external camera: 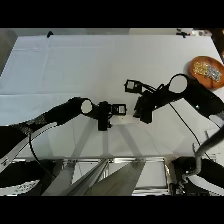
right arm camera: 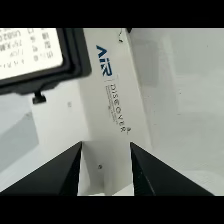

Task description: Fold the box and place the chain.

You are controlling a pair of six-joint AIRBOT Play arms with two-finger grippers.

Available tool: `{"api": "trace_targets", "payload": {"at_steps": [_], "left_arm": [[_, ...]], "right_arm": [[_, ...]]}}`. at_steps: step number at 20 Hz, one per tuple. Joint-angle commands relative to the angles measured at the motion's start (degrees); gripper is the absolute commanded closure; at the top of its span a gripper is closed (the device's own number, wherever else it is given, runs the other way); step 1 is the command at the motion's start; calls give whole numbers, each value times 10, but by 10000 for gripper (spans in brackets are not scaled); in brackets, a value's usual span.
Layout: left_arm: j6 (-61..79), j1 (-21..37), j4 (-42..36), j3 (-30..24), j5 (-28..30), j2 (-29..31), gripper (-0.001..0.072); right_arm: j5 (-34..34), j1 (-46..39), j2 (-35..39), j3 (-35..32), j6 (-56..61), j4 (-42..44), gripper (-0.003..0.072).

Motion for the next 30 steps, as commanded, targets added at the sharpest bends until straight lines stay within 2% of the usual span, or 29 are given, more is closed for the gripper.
{"api": "trace_targets", "payload": {"at_steps": [1, 6, 12, 21, 26, 30], "left_arm": [[0, 0, 0, 0, 0, 0, 434], [0, 0, 0, 0, 0, 0, 434], [0, 0, 0, 0, 0, 0, 434], [0, 0, 0, 0, 0, 0, 434], [0, 0, 0, 0, 0, 0, 434], [0, 0, 0, 0, 0, 0, 434]], "right_arm": [[-35, 44, 2, 1, 12, -69, 335], [-42, 53, 2, 1, 12, -83, 282], [-31, 54, 7, 0, 14, -61, 282], [-38, 145, 9, -4, 17, -90, 282], [-107, 154, 46, -72, 44, -138, 283], [-152, 129, 51, -75, 77, -134, 283]]}}
